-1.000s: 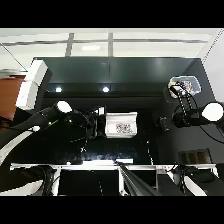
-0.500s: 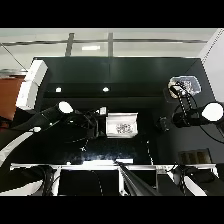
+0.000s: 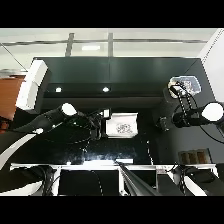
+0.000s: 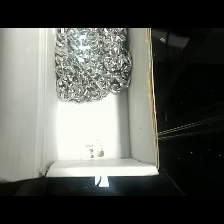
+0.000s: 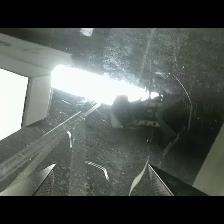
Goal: Fold the box and place the chain.
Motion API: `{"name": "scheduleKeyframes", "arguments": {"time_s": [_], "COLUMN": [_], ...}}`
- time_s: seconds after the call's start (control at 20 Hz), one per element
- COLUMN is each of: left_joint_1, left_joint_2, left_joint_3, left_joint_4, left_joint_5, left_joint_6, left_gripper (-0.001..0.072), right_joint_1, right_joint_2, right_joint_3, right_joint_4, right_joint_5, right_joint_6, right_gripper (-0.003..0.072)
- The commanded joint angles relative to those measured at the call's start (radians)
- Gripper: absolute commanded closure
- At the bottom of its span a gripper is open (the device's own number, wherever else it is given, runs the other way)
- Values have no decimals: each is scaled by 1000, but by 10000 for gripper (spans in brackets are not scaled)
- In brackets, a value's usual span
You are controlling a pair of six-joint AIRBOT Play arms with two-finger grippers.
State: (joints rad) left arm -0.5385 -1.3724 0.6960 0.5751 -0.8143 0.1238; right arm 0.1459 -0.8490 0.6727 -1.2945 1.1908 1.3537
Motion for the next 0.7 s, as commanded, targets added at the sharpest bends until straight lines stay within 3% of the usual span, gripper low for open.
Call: {"name": "scheduleKeyframes", "arguments": {"time_s": [0.0, 0.65], "left_joint_1": [-5, 18], "left_joint_2": [-1, 0], "left_joint_3": [1, 5], "left_joint_4": [0, 1], "left_joint_5": [13, -12], "left_joint_6": [0, -50], "left_gripper": [4, 3], "right_joint_1": [-1, -1], "right_joint_2": [1, 1], "right_joint_3": [0, 0], "right_joint_4": [0, 0], "right_joint_5": [-1, -6], "right_joint_6": [0, 0], "right_gripper": [-17, -17]}}
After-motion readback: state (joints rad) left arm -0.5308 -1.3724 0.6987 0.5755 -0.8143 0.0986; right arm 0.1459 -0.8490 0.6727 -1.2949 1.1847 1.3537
